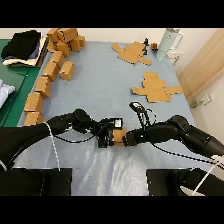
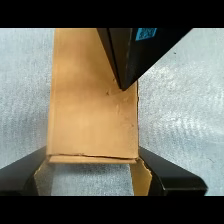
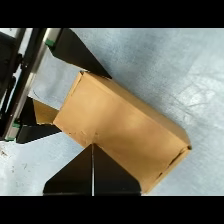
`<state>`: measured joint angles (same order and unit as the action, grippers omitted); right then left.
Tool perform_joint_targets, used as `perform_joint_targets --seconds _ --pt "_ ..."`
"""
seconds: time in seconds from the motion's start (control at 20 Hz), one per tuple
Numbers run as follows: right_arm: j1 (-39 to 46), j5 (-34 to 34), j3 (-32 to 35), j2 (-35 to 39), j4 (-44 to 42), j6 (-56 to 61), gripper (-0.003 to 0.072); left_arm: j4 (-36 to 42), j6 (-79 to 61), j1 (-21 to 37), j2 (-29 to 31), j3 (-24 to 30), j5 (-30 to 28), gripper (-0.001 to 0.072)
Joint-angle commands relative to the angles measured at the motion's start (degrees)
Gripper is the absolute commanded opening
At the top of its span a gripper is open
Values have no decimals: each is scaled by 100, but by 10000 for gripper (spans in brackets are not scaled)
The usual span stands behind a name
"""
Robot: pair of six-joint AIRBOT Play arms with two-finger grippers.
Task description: Fold the box.
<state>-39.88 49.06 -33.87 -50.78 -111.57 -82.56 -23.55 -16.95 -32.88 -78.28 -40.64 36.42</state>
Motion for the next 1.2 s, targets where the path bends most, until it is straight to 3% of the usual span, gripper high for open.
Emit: perform_joint_targets --seconds 0.0,1.15 --pt "-2 -61 74 -24 9 -2 2 0 0 0 0 0 2 663" --pt "0 -105 98 -122 205 2 3 7 0 0 0 -2 2 663"
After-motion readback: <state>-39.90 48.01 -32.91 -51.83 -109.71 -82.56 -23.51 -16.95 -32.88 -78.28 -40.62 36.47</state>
